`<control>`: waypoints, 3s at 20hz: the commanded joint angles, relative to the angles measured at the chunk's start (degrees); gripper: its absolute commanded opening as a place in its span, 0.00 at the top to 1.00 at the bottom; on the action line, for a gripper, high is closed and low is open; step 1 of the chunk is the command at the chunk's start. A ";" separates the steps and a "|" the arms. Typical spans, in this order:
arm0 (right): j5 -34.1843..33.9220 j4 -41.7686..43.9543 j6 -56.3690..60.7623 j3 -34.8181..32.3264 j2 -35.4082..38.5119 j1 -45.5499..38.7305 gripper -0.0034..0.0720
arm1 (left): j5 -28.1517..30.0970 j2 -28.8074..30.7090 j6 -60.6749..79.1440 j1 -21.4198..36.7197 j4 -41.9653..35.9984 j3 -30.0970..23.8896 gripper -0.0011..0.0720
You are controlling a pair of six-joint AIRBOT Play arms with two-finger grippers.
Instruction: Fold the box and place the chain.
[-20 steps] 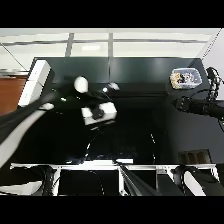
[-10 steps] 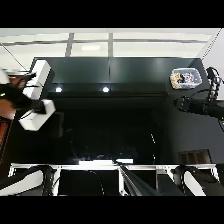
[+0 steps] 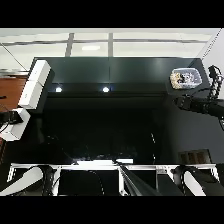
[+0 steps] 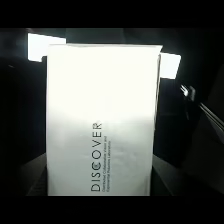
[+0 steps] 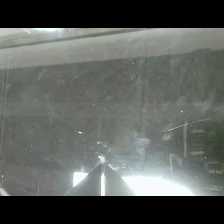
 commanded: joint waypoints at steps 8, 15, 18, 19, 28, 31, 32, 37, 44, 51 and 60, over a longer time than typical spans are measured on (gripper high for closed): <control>0.46 1.25 0.92 -0.02 0.02 -0.02 0.93 | 8.94 -0.57 18.56 2.45 -8.96 -0.50 0.53; 0.44 1.25 0.92 -0.02 0.02 -0.02 0.93 | 9.22 -4.20 19.19 1.11 -12.85 -1.05 0.53; 0.46 1.27 0.92 -0.02 0.02 -0.02 0.93 | 10.29 -4.68 19.19 0.87 -12.59 -1.18 0.42; 0.46 1.29 0.92 0.00 0.02 -0.02 0.93 | 10.91 -4.68 19.19 0.87 -12.59 -1.18 0.26; 0.55 8.22 -7.19 0.02 0.02 3.56 0.93 | 8.79 -1.42 14.40 -2.93 -19.47 5.07 0.01; -1.64 5.49 -12.63 0.00 0.02 9.88 0.93 | 4.48 2.99 6.54 -8.31 -19.47 5.97 0.65; -4.04 1.79 -12.24 -0.07 0.02 11.17 0.93 | 3.17 4.94 6.51 -9.88 -20.33 5.51 0.94; -26.69 -4.79 -11.37 -7.89 -0.04 11.78 0.93 | 24.87 25.24 8.63 -19.45 -29.94 -12.15 0.95; -30.18 -5.31 -11.39 -10.60 -0.02 11.76 0.93 | 32.35 34.62 8.55 -25.22 -29.64 -26.67 0.94; -30.18 -5.31 -11.39 -10.60 -0.02 11.76 0.93 | 27.50 34.62 8.50 -25.27 -29.75 -26.67 0.94; -30.18 -5.31 -11.39 -10.60 -0.04 11.76 0.93 | 27.50 34.62 8.48 -25.27 -29.75 -26.67 0.94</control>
